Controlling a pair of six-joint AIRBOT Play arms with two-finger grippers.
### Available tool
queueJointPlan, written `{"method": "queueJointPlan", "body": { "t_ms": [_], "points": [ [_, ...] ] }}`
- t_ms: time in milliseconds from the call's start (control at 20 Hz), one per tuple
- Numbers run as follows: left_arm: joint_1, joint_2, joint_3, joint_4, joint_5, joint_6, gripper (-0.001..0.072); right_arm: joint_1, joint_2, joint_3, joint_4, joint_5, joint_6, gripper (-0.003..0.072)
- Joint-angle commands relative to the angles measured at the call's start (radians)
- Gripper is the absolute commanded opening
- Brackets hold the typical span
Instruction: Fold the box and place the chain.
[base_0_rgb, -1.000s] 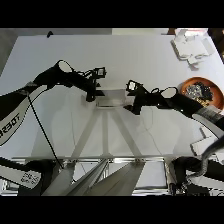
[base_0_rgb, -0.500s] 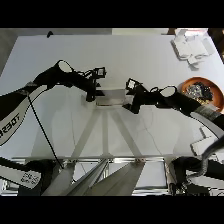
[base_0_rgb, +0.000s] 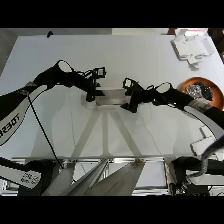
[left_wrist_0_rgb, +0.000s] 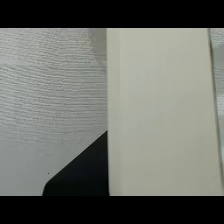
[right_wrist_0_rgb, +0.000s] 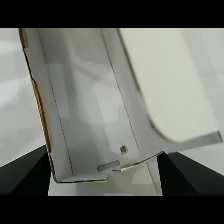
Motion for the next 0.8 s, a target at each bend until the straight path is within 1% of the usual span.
{"method": "queueJointPlan", "body": {
  "t_ms": [0,100,250,600,750],
  "points": [
    [-0.001,0.0,0.0,0.0,0.0,0.0,0.0018,0.0,-0.038,0.053,-0.027,0.075,0.01,0.0692],
    [-0.001,0.0,0.0,0.0,0.0,0.0,0.0018,0.0,-0.064,0.074,-0.063,0.137,0.01,0.0692],
    [-0.001,0.0,0.0,0.0,0.0,0.0,0.0018,-0.01,-0.098,0.076,-0.1,0.149,0.002,0.0692],
    [-0.001,0.0,0.0,0.0,0.0,0.0,0.0018,-0.019,-0.119,0.076,-0.09,0.152,-0.043,0.0692],
    [-0.001,0.0,0.0,0.0,0.0,0.0,0.0018,-0.019,-0.14,0.076,-0.034,0.153,-0.065,0.0692]
  ]
}}
